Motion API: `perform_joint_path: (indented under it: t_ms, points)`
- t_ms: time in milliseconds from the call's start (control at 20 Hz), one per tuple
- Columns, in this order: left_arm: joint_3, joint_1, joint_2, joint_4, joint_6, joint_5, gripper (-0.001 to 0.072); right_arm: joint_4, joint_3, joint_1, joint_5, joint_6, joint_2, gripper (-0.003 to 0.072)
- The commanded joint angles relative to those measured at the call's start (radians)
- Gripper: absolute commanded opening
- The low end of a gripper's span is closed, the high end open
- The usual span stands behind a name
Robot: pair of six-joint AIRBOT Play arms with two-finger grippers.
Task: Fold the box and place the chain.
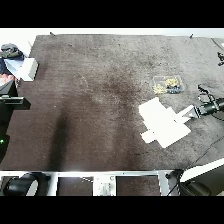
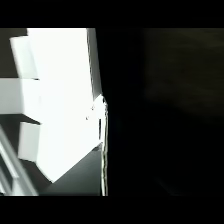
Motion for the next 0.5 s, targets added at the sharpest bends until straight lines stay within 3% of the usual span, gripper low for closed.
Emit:
perform_joint_path:
  t_ms: [0,100,300,450]
  points:
    - [0.0,0.0,0.001,0.0,0.0,0.0,0.0011,0.127,-0.16,0.003,-0.013,-0.041,0.118,-0.0012]
    - [0.0,0.0,0.001,0.0,0.0,0.0,0.0011,0.255,-0.304,0.019,-0.049,-0.083,0.2,-0.0013]
    - [0.0,0.0,0.001,0.0,0.0,0.0,0.0011,0.33,-0.555,0.13,-0.211,-0.097,0.366,-0.0013]
    - [0.0,0.0,0.001,0.0,0.0,0.0,0.0011,0.546,-0.745,0.241,-0.448,-0.1,0.511,-0.0013]
